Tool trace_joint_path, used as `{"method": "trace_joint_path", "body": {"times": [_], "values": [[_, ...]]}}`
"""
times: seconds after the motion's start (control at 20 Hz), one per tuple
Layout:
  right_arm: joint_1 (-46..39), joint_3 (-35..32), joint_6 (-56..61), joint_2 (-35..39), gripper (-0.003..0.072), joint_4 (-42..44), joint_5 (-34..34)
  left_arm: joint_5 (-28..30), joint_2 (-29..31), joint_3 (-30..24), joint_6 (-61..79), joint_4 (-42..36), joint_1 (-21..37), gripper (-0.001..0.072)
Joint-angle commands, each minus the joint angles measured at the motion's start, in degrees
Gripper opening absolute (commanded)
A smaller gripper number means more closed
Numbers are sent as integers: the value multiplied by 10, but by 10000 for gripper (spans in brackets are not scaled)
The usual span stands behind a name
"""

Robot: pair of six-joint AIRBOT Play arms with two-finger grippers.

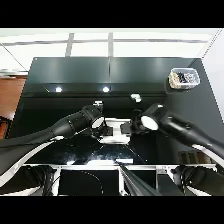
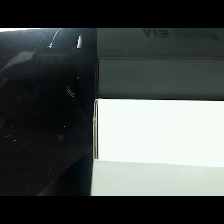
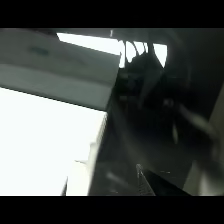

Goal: Fold the box and place the chain.

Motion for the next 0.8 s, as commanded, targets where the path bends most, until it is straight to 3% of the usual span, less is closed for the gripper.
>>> {"method": "trace_joint_path", "body": {"times": [0.0, 0.2, 0.35, 0.4, 0.45, 0.55, 0.65, 0.75], "values": [[-40, 0, -44, 109, 501, -101, 40, 0, 0, 0, 0, 3, 0, 31], [-161, 0, -97, 177, 501, -267, 42, -1, 0, 0, 0, 3, 0, 31], [-301, -27, -112, 166, 505, -293, -90, -1, 0, 0, 0, 3, 0, 31], [-349, -37, -119, 151, 704, -282, -148, 0, 0, 0, 0, 3, 0, 31], [-392, -37, -125, 127, 714, -244, -197, 0, 0, 0, 0, 3, 0, 31], [-462, -5, -190, 49, 714, -82, -286, -1, 0, 0, 0, 2, 0, 31], [-495, 92, -203, -59, 714, -17, -253, -2, 0, 0, 0, -2, 0, 31], [-529, 233, -172, -187, 713, 38, -155, -3, 0, 0, 0, -2, 0, 31]]}}
